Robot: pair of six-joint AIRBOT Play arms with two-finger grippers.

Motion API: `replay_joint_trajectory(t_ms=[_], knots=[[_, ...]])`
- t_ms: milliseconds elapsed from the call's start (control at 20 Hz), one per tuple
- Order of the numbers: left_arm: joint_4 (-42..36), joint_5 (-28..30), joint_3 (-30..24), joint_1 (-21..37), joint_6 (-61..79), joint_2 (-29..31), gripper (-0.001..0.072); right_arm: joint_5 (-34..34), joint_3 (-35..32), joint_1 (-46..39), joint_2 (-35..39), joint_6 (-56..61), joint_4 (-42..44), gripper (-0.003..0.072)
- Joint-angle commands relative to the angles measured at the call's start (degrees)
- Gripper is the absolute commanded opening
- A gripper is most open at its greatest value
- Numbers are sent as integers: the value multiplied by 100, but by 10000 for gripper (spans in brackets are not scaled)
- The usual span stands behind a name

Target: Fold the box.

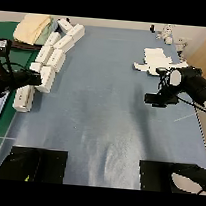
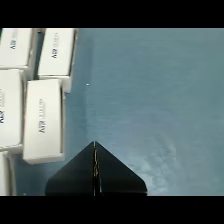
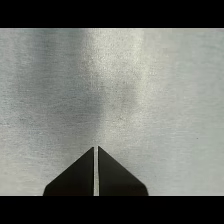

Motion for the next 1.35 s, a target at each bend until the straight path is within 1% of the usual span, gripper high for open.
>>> replay_joint_trajectory(t_ms=[0, 50, 100, 200, 300, 450, 600, 750, 850, 1300], knots=[[-579, -1550, 66, -160, -46, 203, 13, 2, 4, 4, -4, 0, 0, 37], [-575, -1742, 66, -354, -192, 140, 13, 2, 4, 4, -4, 0, 2, 37], [-562, -1790, 68, -616, -415, 79, 13, 2, 4, 4, -4, 0, 2, 37], [-514, -1698, 103, -1342, -658, -79, 12, 2, 4, 4, -4, 0, 0, 37], [-203, -1445, 227, -2087, -962, -302, 12, 2, 4, 4, -4, 0, 2, 37], [422, -1239, 619, -3115, -1633, -925, 13, 2, 4, 4, -4, 0, 2, 37], [645, -1239, 973, -3766, -2002, -1676, 13, 2, 4, 4, -4, 0, 2, 37], [627, -1235, 1034, -4004, -2273, -2271, 13, 2, 4, 4, -4, 0, 0, 37], [597, -1237, 1034, -4019, -2271, -2465, 13, 2, 4, 4, -4, 0, 2, 37], [511, -1237, 1034, -4019, -2262, -2505, 13, 2, 4, 4, -4, 0, 2, 37]])
